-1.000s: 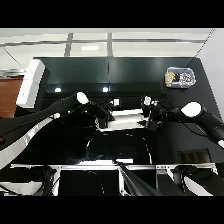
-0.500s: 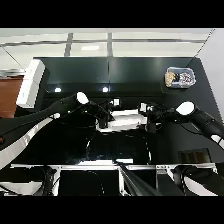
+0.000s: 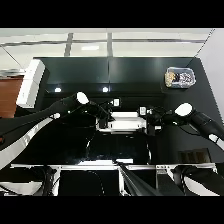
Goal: Fold the box and place the chain.
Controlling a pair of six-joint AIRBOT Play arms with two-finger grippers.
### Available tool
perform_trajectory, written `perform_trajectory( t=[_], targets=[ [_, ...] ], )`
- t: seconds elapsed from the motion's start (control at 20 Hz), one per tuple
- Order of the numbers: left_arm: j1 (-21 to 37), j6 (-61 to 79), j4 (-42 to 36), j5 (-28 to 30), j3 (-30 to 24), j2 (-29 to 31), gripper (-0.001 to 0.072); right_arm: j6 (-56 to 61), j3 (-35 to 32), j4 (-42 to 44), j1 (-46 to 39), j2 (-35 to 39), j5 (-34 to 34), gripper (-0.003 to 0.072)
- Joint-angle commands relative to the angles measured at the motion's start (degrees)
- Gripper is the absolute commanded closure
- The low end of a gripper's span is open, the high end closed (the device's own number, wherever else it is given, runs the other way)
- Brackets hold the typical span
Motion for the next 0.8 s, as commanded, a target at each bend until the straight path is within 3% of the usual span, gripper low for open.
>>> perform_trajectory(
  t=[0.0,0.45,0.75],
  targets=[
    [0.0,0.0,0.0,0.1,0.0,0.0,0.0683,-1.8,-0.5,-0.4,0.0,-1.9,-2.0,-0.0026],
    [0.0,0.0,0.0,0.1,0.0,0.0,0.0684,-2.1,-0.5,1.3,-0.8,-4.0,-3.0,-0.0026],
    [0.0,0.0,0.0,0.1,0.0,0.0,0.0683,-5.3,-0.5,3.6,-3.3,-4.0,0.5,-0.0026]
  ],
)
